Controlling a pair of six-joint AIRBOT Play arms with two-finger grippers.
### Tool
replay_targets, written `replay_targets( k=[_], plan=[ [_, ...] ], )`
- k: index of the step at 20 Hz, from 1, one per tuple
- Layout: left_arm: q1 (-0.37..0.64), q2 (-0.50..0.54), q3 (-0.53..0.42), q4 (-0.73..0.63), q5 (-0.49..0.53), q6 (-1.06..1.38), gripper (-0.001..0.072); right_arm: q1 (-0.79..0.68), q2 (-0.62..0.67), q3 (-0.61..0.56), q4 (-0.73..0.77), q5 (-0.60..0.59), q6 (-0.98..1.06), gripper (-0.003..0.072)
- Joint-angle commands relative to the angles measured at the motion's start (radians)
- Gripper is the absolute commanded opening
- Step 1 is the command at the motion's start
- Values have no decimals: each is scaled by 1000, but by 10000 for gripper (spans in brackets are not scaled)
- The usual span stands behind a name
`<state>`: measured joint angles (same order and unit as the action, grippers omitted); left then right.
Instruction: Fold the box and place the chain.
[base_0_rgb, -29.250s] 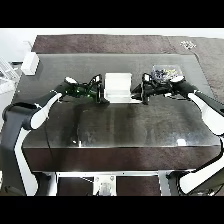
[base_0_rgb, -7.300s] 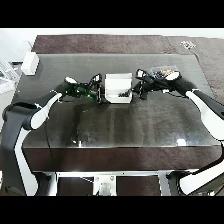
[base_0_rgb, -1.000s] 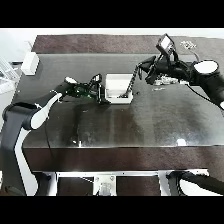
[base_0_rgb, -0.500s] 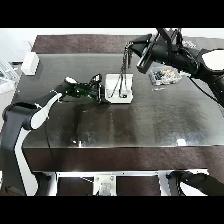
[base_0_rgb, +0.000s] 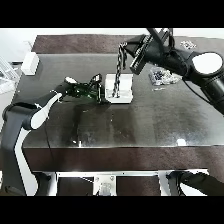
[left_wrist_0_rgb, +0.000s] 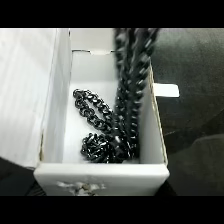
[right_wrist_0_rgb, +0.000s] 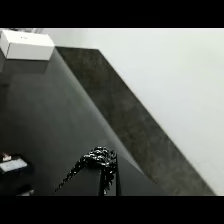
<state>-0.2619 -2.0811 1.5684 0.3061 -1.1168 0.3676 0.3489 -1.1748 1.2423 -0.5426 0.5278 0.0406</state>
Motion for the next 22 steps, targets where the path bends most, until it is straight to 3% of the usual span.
replay_targets(
  k=[1, 10, 17, 18, 19, 20, 22],
  plan=[
    [1, 0, 0, 0, -1, 0, 484, 2, -32, -87, 0, -28, 16, 3],
    [1, 0, 0, 14, 13, 2, 484, -22, -281, -148, 3, -41, 15, 3],
    [1, 0, -1, 54, 55, 8, 484, -23, -304, -147, 2, -42, 1, 5],
    [1, 0, -1, 55, 71, 8, 484, -22, -304, -147, 0, -42, 1, 46],
    [1, -3, -1, 55, 90, 7, 484, -22, -304, -147, -1, -42, 0, 240],
    [1, -10, -1, 53, 88, 8, 484, -23, -304, -147, -1, -42, -18, 341],
    [1, -19, -1, 53, 86, 7, 484, -23, -304, -147, 0, -55, -54, 351]
  ],
)
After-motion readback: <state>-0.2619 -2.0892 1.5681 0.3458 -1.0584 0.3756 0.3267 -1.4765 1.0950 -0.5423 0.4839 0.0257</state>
